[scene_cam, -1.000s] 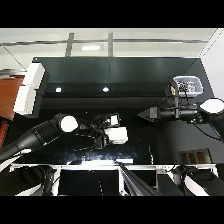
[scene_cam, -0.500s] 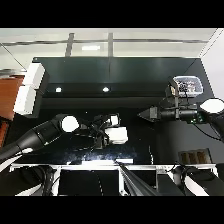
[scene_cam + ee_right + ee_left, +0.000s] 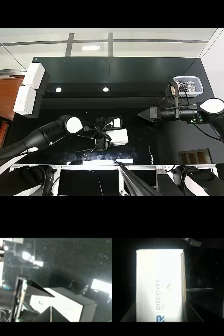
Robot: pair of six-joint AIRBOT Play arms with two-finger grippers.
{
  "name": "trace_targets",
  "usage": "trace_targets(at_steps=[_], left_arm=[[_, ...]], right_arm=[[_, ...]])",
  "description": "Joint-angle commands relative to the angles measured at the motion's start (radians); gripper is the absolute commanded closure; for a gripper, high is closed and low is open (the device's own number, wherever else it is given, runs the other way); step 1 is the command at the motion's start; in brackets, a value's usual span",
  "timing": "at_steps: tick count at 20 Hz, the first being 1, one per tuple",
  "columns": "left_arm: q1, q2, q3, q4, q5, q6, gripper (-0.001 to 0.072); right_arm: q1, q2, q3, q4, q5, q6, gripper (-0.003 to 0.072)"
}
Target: Fold the box and place the chain.
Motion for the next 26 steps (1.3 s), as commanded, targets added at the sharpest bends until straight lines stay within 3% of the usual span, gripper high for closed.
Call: trace_targets(at_steps=[1,8,15,16,18,19,22,26], left_arm=[[-0.011,-0.029,0.000,0.000,0.013,0.000,0.0000],[-0.040,-0.054,0.000,0.006,0.084,-0.003,0.0000],[-0.073,-0.061,0.000,0.142,0.105,-0.149,0.0006],[-0.073,-0.061,0.000,0.164,0.098,-0.169,0.0056],[-0.072,-0.055,0.001,0.204,0.076,-0.215,0.0333],[-0.069,-0.043,0.001,0.225,0.059,-0.248,0.0364],[-0.036,0.046,0.001,0.380,-0.010,-0.472,0.0364],[0.143,0.232,-0.001,0.573,-0.288,-0.784,0.0362]], right_arm=[[0.000,0.001,0.000,0.000,0.001,0.000,0.0668],[0.000,0.001,0.000,0.000,0.000,0.000,0.0668],[0.000,0.001,0.000,-0.002,0.000,0.000,0.0668],[0.000,0.001,0.000,-0.002,0.000,0.000,0.0668],[0.000,0.001,0.000,-0.002,0.000,0.000,0.0668],[0.000,0.001,0.000,-0.002,0.001,0.000,0.0667],[0.000,0.001,0.000,-0.005,0.000,0.000,0.0668],[0.000,0.001,0.000,-0.022,0.005,0.000,0.0667]])
